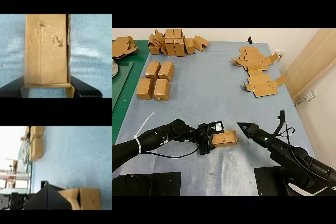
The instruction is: Fold the box.
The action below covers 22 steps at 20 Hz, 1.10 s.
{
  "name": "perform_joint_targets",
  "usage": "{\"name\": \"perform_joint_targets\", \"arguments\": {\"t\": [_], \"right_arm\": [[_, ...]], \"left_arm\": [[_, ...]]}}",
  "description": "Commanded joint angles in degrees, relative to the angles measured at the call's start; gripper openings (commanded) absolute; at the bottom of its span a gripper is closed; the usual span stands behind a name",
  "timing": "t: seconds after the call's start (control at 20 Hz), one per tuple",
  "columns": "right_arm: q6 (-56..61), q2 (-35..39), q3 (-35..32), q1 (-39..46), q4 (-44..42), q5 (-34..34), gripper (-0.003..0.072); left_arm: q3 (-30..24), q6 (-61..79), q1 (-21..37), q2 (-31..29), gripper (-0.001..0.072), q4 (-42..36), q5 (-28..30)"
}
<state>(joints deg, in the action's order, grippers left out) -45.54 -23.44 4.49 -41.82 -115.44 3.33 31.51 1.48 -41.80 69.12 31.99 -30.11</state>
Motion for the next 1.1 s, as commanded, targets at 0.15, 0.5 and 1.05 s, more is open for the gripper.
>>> {"name": "perform_joint_targets", "arguments": {"t": [0.15,0.5,1.05], "right_arm": [[-1.01,1.49,0.42,4.44,0.39,-3.02,0.0004],[-1.01,0.33,0.42,4.48,0.42,-2.95,0.0003],[-1.01,0.20,0.42,4.48,0.42,-2.97,0.0003]], "left_arm": [[-0.02,0.50,0.00,0.00,0.0517,-0.02,2.47],[-0.02,0.46,0.00,-0.02,0.0517,-0.68,3.15],[-0.02,-8.79,0.11,-1.33,0.0516,-0.63,8.07]]}}
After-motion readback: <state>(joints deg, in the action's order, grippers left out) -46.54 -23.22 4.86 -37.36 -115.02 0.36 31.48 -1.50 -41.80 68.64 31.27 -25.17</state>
